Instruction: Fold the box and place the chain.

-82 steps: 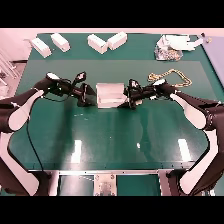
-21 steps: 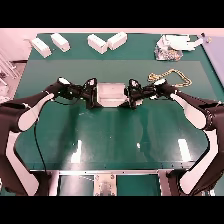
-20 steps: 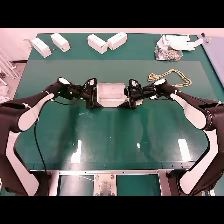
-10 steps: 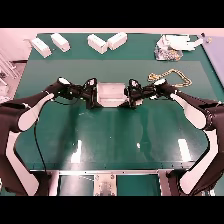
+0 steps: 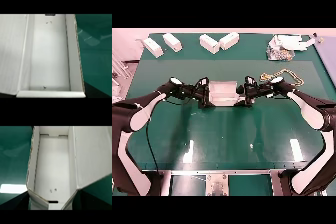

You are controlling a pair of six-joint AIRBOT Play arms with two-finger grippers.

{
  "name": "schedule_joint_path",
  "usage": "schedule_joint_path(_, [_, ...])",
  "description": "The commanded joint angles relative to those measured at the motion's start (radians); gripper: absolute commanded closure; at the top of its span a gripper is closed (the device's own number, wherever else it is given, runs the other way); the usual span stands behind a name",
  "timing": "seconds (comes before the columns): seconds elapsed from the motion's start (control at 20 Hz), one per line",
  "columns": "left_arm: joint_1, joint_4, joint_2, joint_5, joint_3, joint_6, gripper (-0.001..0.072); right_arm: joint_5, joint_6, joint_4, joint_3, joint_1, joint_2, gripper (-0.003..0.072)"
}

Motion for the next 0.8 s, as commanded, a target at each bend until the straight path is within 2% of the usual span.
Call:
schedule_joint_path(0.0, [0.000, 0.004, 0.000, -0.004, 0.000, 0.003, 0.0234, -0.003, 0.025, -0.069, 0.000, -0.033, 0.032, -0.0034])
schedule_joint_path(0.35, [0.000, 0.004, 0.000, -0.004, 0.000, 0.003, 0.0234, 0.063, 0.100, -0.068, 0.001, -0.111, 0.163, -0.0034])
schedule_joint_path(0.4, [0.000, 0.004, 0.000, -0.003, 0.000, 0.003, 0.0234, 0.093, 0.099, -0.067, 0.001, -0.111, 0.178, 0.0083])
schedule_joint_path(0.45, [0.000, 0.004, 0.000, -0.004, 0.000, 0.003, 0.0234, 0.137, 0.100, -0.060, 0.001, -0.111, 0.189, 0.0374])
schedule_joint_path(0.5, [0.000, 0.004, 0.000, -0.003, 0.000, 0.003, 0.0234, 0.173, 0.103, -0.038, 0.001, -0.111, 0.194, 0.0604])
schedule_joint_path(0.55, [0.000, 0.004, 0.000, -0.003, 0.000, 0.003, 0.0234, 0.201, 0.132, -0.006, 0.000, -0.111, 0.194, 0.0671])
schedule_joint_path(0.75, [0.000, 0.004, 0.000, -0.005, 0.000, 0.003, 0.0234, 0.228, 0.240, 0.081, -0.002, -0.069, 0.189, 0.0671])
